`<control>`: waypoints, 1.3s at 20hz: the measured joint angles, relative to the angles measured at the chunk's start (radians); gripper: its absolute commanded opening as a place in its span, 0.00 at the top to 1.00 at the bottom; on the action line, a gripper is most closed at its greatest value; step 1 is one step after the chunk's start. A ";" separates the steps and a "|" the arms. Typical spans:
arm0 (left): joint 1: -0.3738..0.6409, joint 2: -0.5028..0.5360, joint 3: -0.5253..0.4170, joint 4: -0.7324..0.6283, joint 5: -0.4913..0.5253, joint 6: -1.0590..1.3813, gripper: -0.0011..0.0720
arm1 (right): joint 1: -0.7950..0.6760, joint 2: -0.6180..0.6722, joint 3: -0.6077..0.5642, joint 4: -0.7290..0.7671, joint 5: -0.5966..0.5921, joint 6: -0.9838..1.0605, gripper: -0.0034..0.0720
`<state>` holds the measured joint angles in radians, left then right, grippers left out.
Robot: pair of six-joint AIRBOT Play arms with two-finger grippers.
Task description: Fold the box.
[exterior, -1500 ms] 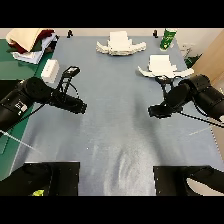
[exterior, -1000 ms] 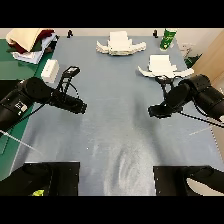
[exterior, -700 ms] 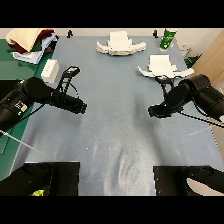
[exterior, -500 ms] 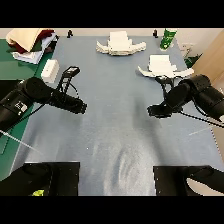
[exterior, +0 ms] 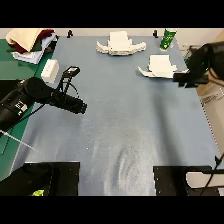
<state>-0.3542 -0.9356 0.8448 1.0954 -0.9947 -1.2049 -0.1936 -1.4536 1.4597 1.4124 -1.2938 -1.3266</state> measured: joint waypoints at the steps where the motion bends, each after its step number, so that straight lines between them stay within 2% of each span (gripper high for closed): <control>1: 0.000 0.000 0.000 0.000 0.000 0.000 0.97 | -0.068 -0.070 0.089 0.025 0.005 -0.005 0.55; 5: 0.000 0.000 0.000 0.000 0.000 0.000 0.97 | -0.277 -0.313 0.350 0.228 0.093 -0.028 0.55; 9: 0.000 0.000 0.000 0.001 0.000 0.000 0.97 | -0.402 -0.493 0.498 0.476 0.217 -0.097 0.55; 11: 0.000 0.000 0.000 0.000 0.000 0.000 0.97 | -0.431 -0.562 0.546 0.551 0.272 -0.123 0.55; 17: 0.000 0.000 0.000 0.000 0.000 0.000 0.97 | -0.461 -0.684 0.591 0.642 0.389 -0.164 0.55; 23: 0.000 0.000 0.000 0.000 0.000 0.000 0.97 | -0.465 -0.716 0.599 0.754 0.449 -0.256 0.56; 24: 0.000 0.000 0.000 0.000 0.000 0.000 0.97 | -0.465 -0.718 0.599 0.772 0.451 -0.271 0.60; 26: 0.000 0.000 0.000 0.000 0.000 0.000 0.97 | -0.463 -0.719 0.599 0.803 0.451 -0.295 0.61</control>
<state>-0.3542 -0.9356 0.8448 1.0954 -0.9947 -1.2053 -0.6563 -2.1731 2.0586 2.2154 -0.8425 -1.6218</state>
